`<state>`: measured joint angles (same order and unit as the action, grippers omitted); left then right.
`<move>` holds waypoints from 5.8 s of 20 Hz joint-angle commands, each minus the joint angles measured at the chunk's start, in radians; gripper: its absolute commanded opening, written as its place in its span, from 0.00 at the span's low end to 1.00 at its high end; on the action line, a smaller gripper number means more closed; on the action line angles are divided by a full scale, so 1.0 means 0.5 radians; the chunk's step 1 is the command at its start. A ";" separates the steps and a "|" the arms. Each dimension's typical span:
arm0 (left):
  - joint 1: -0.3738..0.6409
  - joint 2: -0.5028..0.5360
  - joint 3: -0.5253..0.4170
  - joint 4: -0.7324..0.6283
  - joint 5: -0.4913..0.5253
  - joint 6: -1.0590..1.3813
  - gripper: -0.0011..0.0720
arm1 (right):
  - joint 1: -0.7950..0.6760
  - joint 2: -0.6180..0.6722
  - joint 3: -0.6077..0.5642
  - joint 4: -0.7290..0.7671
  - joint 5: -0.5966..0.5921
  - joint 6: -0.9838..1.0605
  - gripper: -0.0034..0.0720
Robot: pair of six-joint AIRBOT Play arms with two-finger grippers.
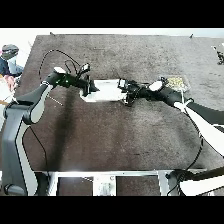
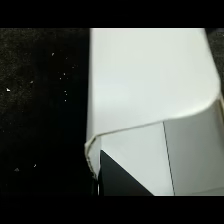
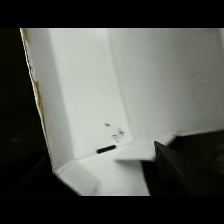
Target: Fold the box and place the chain.
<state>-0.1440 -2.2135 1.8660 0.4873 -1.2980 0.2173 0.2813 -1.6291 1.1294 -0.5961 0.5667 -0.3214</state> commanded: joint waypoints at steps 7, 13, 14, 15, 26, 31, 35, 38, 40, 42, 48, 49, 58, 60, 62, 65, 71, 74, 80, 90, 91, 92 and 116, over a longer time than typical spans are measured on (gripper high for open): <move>-0.002 -0.002 -0.001 -0.002 0.000 0.001 0.03 | -0.154 -0.255 0.369 0.092 0.504 0.010 0.97; -0.002 -0.002 -0.001 -0.002 -0.001 0.000 0.03 | -0.240 -0.500 0.669 0.085 0.823 0.094 0.97; -0.002 -0.002 -0.001 -0.002 -0.001 0.001 0.03 | -0.250 -0.533 0.714 0.086 0.867 0.099 0.97; -0.002 -0.002 -0.001 -0.002 -0.001 0.000 0.03 | -0.251 -0.558 0.754 0.077 0.888 0.132 0.97; -0.002 -0.002 -0.001 -0.002 -0.002 0.001 0.03 | -0.251 -0.545 0.783 -0.084 0.834 0.253 0.97; -0.002 -0.002 -0.001 -0.002 -0.002 0.000 0.03 | -0.252 -0.582 0.816 0.113 0.884 0.013 0.97; -0.002 -0.002 -0.001 -0.003 -0.002 0.000 0.03 | -0.253 -0.751 1.009 0.082 1.097 0.014 0.97; -0.002 -0.002 -0.001 -0.003 -0.002 0.000 0.03 | -0.253 -0.860 1.145 0.075 1.310 0.110 0.97; -0.002 -0.002 -0.001 -0.003 -0.002 0.000 0.03 | -0.253 -0.901 1.176 0.032 1.354 0.146 0.97; -0.002 -0.002 -0.001 -0.003 -0.003 0.000 0.03 | -0.263 -0.932 1.176 0.033 1.352 0.150 0.97; -0.002 -0.002 -0.001 -0.003 -0.003 0.000 0.03 | -0.247 -0.961 1.176 0.034 1.366 0.123 0.96; -0.002 -0.002 -0.001 -0.003 -0.002 0.000 0.03 | -0.244 -0.961 1.176 0.034 1.360 0.112 0.96; -0.002 -0.002 -0.001 -0.004 -0.002 0.000 0.03 | -0.237 -1.006 1.190 0.034 1.292 0.051 0.91; -0.002 -0.002 -0.001 -0.003 -0.003 0.000 0.03 | -0.233 -1.006 1.190 0.034 1.291 0.050 0.91; -0.002 -0.002 -0.001 -0.003 -0.003 0.000 0.03 | -0.233 -1.006 1.190 0.034 1.291 0.050 0.91; -0.002 -0.002 -0.001 -0.003 -0.003 0.000 0.03 | -0.233 -1.006 1.196 0.034 1.295 0.050 0.92; -0.002 -0.002 -0.001 -0.004 -0.003 0.000 0.03 | -0.233 -1.009 1.244 0.033 1.351 0.058 0.92; -0.002 -0.002 -0.001 -0.003 -0.004 0.000 0.03 | -0.233 -1.010 1.244 0.034 1.374 0.060 0.92; -0.002 -0.002 -0.001 -0.004 -0.004 0.000 0.03 | -0.233 -1.010 1.244 0.033 1.365 0.061 0.82; -0.002 -0.002 -0.001 -0.004 -0.004 0.000 0.03 | -0.233 -1.023 1.242 0.032 1.331 0.069 0.82; -0.002 -0.002 -0.001 -0.004 -0.003 0.000 0.03 | -0.233 -1.023 1.242 0.032 1.331 0.073 0.82; -0.002 -0.002 -0.001 -0.004 -0.003 0.000 0.03 | -0.233 -1.023 1.242 0.032 1.330 0.076 0.82; -0.002 -0.002 -0.001 -0.004 0.000 0.000 0.03 | -0.233 -1.048 1.242 -0.005 1.334 0.112 0.68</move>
<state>-0.1455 -2.2135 1.8656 0.4850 -1.2995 0.2173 0.1638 -2.1521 1.7508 -0.5968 1.2316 -0.2657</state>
